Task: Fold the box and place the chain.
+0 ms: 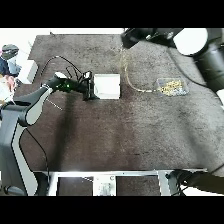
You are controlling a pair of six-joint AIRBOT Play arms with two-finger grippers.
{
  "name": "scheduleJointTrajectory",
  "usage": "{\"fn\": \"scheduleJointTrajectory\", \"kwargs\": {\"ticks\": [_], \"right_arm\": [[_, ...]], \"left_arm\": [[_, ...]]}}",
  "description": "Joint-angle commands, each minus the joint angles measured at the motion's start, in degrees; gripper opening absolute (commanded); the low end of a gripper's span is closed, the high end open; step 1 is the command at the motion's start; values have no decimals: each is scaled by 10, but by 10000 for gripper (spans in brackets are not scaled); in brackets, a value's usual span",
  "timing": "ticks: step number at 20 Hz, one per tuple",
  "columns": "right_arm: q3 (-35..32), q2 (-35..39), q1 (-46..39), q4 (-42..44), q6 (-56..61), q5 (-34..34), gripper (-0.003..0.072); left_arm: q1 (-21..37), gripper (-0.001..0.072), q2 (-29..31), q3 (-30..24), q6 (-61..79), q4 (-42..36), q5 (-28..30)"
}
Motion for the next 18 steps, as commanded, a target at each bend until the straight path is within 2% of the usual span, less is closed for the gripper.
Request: {"fn": "scheduleJointTrajectory", "kwargs": {"ticks": [1,6,10,14,18], "right_arm": [[0,-57,15,4,2,23,14],[0,-101,14,-3,2,36,14],[0,-51,13,-59,2,-2,14],[0,3,13,-121,2,26,14],[0,21,14,-118,2,49,14]], "left_arm": [[0,289,0,0,0,0,0],[0,289,0,0,0,0,0],[0,289,0,0,0,0,0],[0,289,0,0,0,0,0],[0,289,0,0,0,0,0]]}}
